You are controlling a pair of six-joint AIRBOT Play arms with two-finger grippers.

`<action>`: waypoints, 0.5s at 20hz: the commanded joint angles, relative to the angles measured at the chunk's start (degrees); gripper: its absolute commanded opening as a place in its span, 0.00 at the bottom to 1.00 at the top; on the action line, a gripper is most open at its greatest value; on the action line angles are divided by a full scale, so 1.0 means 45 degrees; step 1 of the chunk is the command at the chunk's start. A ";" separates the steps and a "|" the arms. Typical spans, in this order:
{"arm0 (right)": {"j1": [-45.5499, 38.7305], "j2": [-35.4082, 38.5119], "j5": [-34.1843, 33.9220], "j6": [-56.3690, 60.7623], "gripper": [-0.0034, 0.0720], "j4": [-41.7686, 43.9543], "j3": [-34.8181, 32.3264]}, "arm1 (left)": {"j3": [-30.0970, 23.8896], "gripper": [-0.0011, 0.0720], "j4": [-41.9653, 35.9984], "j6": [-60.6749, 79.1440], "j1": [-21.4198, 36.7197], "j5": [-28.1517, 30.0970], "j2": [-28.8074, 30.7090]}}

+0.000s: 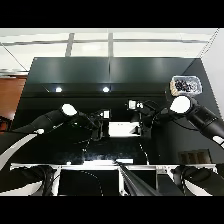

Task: Fold the box and place the chain.

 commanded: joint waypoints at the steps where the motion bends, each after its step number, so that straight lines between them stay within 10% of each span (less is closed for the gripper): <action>1: 0.0015 0.0000 -0.0282 0.0549 0.69 -0.0733 -0.0024 | 0.0010 0.65 0.0005 0.0005 -0.0005 0.0005 -0.0010; 3: 0.0015 0.0000 -0.0359 0.0782 0.69 -0.0787 -0.0073 | 0.0010 0.65 0.0005 0.0005 -0.0005 0.0005 -0.0010; 5: 0.0039 0.0000 -0.0364 0.0782 0.45 -0.0767 -0.0073 | 0.0010 0.65 0.0005 0.0005 -0.0005 0.0005 -0.0010; 10: 0.0039 0.0000 -0.0495 0.0787 0.45 -0.0748 -0.0073 | 0.0010 0.65 0.0005 0.0005 -0.0005 0.0005 -0.0010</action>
